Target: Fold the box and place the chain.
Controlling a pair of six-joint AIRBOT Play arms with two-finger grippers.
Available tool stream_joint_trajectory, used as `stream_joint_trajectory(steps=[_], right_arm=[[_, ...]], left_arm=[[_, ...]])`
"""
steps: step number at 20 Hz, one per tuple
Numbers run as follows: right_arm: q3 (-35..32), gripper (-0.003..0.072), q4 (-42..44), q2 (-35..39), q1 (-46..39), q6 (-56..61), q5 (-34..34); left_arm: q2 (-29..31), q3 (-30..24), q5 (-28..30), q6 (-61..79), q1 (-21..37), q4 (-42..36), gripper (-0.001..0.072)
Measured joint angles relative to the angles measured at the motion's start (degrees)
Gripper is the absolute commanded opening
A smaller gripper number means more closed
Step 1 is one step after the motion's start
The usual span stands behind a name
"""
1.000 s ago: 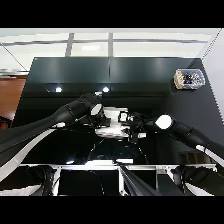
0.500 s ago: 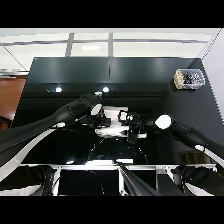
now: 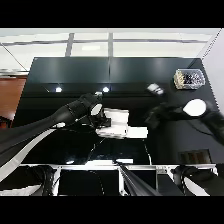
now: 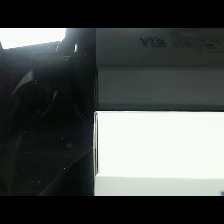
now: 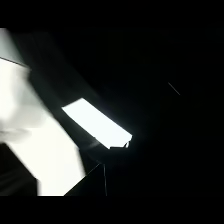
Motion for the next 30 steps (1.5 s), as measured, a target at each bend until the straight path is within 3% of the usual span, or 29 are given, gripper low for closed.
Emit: stream_joint_trajectory(steps=[3,6,12,17,18,19,20,30], right_arm=[[-5.05,0.0015,-0.68,1.16,-11.04,14.75,1.99],[-9.99,0.0015,5.27,-0.59,-14.43,19.71,3.13],[-13.35,0.0015,20.55,-8.0,-5.53,12.52,4.68],[-13.38,0.0027,33.11,-9.92,-1.29,5.09,3.48],[-13.22,0.0104,34.47,-10.08,-1.01,4.26,3.58],[-13.11,0.0427,35.52,-10.16,-0.81,3.63,3.56],[-13.0,0.0554,36.41,-10.23,-0.63,3.17,3.63],[-11.06,0.0549,41.72,-10.38,3.32,3.37,2.21]], left_arm=[[0.0,0.0,0.0,0.0,0.0,0.0,0.0027],[0.0,0.0,-0.04,-0.02,0.0,0.0,0.0027],[0.0,0.0,-0.11,-0.02,0.0,0.0,0.0027],[0.0,0.0,-0.13,-0.02,0.0,0.0,0.0027],[0.0,0.0,-0.13,-0.02,0.0,0.0,0.0027],[0.0,0.0,-0.15,-0.02,0.0,0.0,0.0027],[0.0,0.0,-0.13,-0.02,0.0,0.02,0.0027],[0.0,0.0,-0.15,-0.02,0.0,0.02,0.0027]])
